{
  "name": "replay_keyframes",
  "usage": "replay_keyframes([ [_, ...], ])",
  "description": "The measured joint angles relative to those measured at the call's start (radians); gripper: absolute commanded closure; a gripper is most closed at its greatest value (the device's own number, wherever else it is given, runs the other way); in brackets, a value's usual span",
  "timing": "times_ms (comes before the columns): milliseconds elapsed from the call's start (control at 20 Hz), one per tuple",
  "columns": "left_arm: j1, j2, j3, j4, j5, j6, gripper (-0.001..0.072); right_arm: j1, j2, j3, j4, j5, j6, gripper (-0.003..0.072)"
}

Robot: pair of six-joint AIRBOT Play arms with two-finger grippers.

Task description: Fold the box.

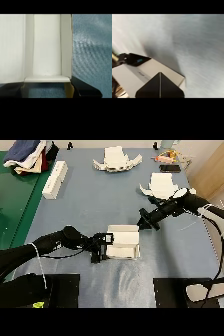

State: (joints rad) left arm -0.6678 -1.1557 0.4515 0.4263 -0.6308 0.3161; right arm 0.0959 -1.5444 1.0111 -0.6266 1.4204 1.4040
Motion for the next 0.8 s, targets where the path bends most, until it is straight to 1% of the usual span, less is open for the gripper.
replay_keyframes([
  [150,0.0,0.0,0.0,0.0,0.0,0.0,0.0286,0.011,-0.044,0.0,0.106,0.062,-0.115,0.0683],
  [250,0.0,0.0,0.0,0.0,0.0,0.0,0.0286,0.033,-0.048,0.0,0.129,0.092,-0.177,0.0683],
  [350,0.0,0.0,0.0,0.0,0.0,0.0,0.0286,0.066,-0.032,0.0,0.114,0.106,-0.229,0.0683],
  [450,0.0,0.0,0.0,0.0,0.0,0.0,0.0286,0.114,0.005,-0.003,0.064,0.098,-0.262,0.0683],
  [600,0.0,0.0,0.0,0.0,0.0,0.0,0.0286,0.201,0.093,-0.029,-0.041,0.027,-0.291,0.0683],
  [800,0.0,0.0,0.0,0.0,0.0,0.0,0.0286,0.329,0.255,-0.119,-0.148,-0.163,-0.346,0.0683],
])
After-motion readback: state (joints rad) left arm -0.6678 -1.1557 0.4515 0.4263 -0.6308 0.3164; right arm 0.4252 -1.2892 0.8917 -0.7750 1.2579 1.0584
